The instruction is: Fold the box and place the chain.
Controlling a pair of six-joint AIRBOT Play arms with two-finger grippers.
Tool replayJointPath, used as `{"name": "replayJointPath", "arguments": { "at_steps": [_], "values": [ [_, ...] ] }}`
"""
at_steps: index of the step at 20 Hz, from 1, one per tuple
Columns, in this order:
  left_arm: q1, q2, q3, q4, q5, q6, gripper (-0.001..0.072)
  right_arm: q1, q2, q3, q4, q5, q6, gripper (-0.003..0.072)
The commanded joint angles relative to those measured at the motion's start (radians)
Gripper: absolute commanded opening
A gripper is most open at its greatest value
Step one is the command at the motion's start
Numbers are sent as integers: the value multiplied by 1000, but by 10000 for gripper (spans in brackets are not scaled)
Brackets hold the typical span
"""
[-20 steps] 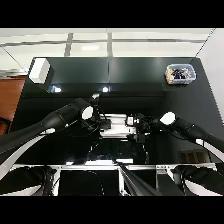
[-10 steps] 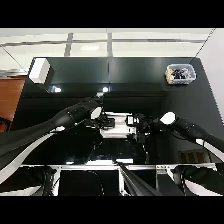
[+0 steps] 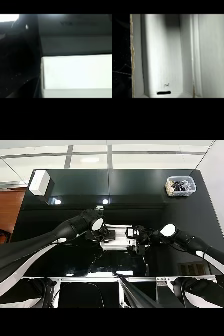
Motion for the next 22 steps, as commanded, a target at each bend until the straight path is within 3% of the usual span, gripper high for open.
{"name": "replayJointPath", "arguments": {
  "at_steps": [1, 3, 4, 7, 8, 9, 10, 13, 15, 17, 22],
  "values": [
    [-1, -3, 1, 13, -23, -27, 226, 0, 0, 0, 0, 0, 1, 73],
    [-1, -3, 1, 12, -23, -29, 53, 0, 0, 0, 0, 0, 1, 73],
    [-1, -3, 1, 9, -23, -35, 23, 0, 0, 0, 0, 0, 1, 73],
    [-2, -2, 1, 7, -23, -45, 28, 0, 0, 0, 0, 0, 1, 73],
    [-1, -2, 2, -7, -22, -45, 142, 0, 0, 0, 0, 0, 1, 73],
    [0, -2, 3, -14, -23, -45, 375, 0, 0, 0, 0, 0, 1, 73],
    [-1, -2, 5, -13, -28, -45, 523, 0, 0, 0, 0, 0, 1, 73],
    [0, -3, 7, -12, -30, -45, 525, 0, 0, 0, 0, 0, 1, 73],
    [-1, -3, 7, -6, -30, -45, 471, 0, 0, 0, 0, 0, 1, 73],
    [-2, -3, 7, -7, -30, -34, 42, 0, 0, 0, 0, 0, 1, 73],
    [-6, -3, 7, -13, -28, -18, 25, 0, 0, 0, 0, 1, 1, 73]
  ]
}}
